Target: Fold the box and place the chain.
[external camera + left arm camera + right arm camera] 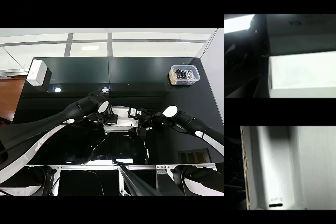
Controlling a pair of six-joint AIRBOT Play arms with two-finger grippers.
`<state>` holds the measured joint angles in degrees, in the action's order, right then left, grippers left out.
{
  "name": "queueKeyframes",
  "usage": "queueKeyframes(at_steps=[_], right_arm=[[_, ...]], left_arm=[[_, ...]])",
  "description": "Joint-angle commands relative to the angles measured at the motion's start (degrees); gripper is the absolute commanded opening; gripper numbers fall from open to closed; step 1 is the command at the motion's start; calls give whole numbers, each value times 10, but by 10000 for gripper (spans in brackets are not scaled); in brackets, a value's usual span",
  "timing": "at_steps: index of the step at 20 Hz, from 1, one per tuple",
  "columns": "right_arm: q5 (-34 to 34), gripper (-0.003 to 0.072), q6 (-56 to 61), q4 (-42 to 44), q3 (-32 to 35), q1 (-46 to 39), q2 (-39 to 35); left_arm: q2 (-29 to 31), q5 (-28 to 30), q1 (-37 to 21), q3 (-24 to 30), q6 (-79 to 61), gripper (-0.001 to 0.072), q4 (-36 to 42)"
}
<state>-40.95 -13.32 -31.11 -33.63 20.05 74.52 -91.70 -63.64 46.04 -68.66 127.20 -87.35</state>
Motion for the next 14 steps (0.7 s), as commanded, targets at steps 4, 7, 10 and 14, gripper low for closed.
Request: queueKeyframes(at_steps=[4,7,10,14], right_arm=[[0,136,0,0,0,1,0],[0,135,0,0,0,1,0],[0,136,0,0,0,1,0],[0,136,0,0,0,1,0]], left_arm=[[-3,-4,2,-5,51,137,-13],[-3,-5,2,-5,51,22,-13],[-2,-8,2,-5,50,281,-11],[-2,-14,2,-5,50,299,-13]])
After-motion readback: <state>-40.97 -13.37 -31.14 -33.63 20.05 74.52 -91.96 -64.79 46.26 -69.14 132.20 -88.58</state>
